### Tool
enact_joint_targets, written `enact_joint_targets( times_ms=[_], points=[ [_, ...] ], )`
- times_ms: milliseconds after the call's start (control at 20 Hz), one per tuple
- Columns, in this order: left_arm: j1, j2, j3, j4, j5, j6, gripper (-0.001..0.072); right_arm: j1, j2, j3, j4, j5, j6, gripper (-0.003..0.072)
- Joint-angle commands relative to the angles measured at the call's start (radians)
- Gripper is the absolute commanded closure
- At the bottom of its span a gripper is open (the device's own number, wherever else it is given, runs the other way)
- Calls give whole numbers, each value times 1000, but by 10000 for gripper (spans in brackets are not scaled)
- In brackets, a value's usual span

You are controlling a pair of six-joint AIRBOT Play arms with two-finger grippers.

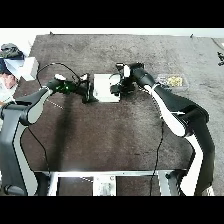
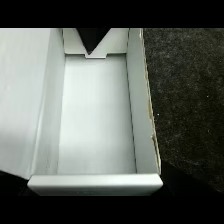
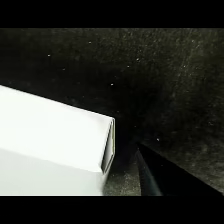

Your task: Fold the box and place the chain.

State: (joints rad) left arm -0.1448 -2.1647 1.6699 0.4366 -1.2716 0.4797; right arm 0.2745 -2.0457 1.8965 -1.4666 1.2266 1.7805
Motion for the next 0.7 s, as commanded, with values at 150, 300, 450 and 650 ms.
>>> enact_joint_targets(
  times_ms=[150,300,450,650],
  points=[
    [0,0,0,0,0,0,294,30,-8,34,-16,-11,31,274],
    [0,0,0,0,0,0,294,30,-10,37,-35,32,39,274],
    [0,0,0,0,0,0,293,30,-10,37,-41,41,79,274],
    [0,0,0,0,0,0,294,32,-14,37,-67,33,128,306]
  ],
)
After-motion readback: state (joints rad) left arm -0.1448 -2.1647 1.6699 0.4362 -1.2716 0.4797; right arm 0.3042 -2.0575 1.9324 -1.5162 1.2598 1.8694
